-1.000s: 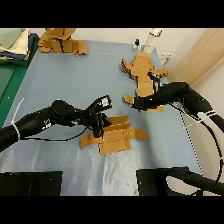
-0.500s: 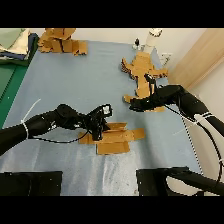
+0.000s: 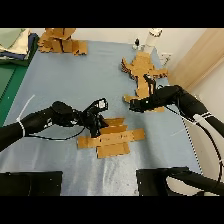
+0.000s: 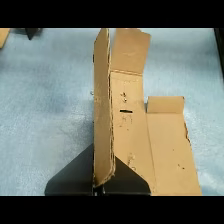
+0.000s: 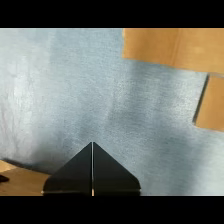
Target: Fold the box.
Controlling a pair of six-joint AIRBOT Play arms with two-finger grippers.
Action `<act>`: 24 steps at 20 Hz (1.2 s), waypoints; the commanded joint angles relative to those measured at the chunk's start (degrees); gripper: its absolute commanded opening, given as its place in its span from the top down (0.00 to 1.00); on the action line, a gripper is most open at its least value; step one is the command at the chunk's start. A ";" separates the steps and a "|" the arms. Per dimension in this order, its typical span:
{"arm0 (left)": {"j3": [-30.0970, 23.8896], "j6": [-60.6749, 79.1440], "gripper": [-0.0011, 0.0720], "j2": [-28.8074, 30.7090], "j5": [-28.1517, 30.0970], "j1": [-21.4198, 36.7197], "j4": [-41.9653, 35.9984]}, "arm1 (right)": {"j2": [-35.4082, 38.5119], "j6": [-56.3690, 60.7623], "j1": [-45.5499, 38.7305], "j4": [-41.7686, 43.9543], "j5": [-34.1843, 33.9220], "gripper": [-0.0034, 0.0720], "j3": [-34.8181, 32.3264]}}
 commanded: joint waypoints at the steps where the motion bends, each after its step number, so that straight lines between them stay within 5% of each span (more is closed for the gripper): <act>1: -0.02 0.50 0.97 0.17 -1.79 1.53 -1.49 | 0.00 0.70 0.07 -0.55 0.00 0.95 -0.02; 9: -0.02 4.70 0.97 -1.68 -2.51 1.40 -4.70 | 0.31 4.33 0.94 -1.14 -4.04 0.95 -0.33; 16: -0.02 4.68 0.97 -3.32 -2.58 1.42 -3.93 | 5.40 25.07 9.16 -25.92 -7.08 0.95 -0.33; 24: -0.02 5.14 0.97 -3.32 -4.52 1.40 -3.74 | 8.41 28.15 13.62 -28.22 -8.07 0.95 -5.99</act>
